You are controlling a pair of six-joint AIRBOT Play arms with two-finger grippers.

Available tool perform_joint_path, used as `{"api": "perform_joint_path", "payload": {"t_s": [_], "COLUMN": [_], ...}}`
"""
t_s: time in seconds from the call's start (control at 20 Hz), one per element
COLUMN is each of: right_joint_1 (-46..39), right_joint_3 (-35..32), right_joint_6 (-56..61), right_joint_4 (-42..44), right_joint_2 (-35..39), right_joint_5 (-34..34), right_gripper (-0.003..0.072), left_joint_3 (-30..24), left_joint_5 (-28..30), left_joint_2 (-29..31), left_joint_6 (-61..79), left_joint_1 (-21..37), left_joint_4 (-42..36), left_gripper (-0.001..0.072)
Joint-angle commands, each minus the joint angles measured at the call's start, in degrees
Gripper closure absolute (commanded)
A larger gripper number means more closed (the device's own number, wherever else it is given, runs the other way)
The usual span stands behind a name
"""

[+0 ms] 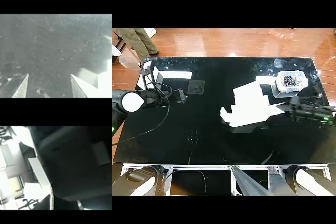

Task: Fold the box and place the chain.

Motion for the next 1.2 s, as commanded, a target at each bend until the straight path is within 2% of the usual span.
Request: {"api": "perform_joint_path", "payload": {"t_s": [0.0,0.1,0.2,0.35,0.5,0.7,0.8,0.95,1.15], "right_joint_1": [16.61,23.89,27.85,31.52,33.29,33.29,33.27,33.27,33.27], "right_joint_3": [-3.19,-3.19,-3.19,-3.21,-3.82,-7.65,-11.28,-16.72,-20.96], "right_joint_6": [0.42,-4.13,-8.26,-18.73,-24.30,-32.83,-39.74,-51.39,-54.25], "right_joint_4": [7.32,6.84,3.30,2.84,3.72,12.70,20.72,36.17,39.45], "right_joint_2": [5.31,5.49,5.62,5.88,5.88,5.88,5.88,5.88,5.88], "right_joint_5": [-14.01,-17.14,-17.25,-17.68,-20.09,-21.53,-21.22,-20.72,-19.74], "right_gripper": [0.0667,0.0667,0.0668,0.0667,0.0668,0.0667,0.0667,0.0668,0.0668], "left_joint_3": [0.02,0.02,0.00,-1.01,-6.10,-12.52,-14.25,-14.58,-14.58], "left_joint_5": [-0.37,-1.70,-3.21,-6.75,-6.75,-7.06,-7.21,-7.91,-7.96], "left_joint_2": [-1.70,-2.34,-2.51,-2.49,-2.38,-2.38,-2.40,-2.43,-3.63], "left_joint_6": [3.32,3.32,4.37,12.68,20.06,31.85,38.38,43.10,47.52], "left_joint_1": [0.15,0.85,2.27,3.80,3.98,6.49,7.28,7.37,7.37], "left_joint_4": [-3.39,-3.91,-6.54,-17.11,-26.53,-35.23,-40.15,-42.10,-42.18], "left_gripper": [0.0090,0.0089,0.0090,0.0090,0.0090,0.0090,0.0089,0.0090,0.0090]}}
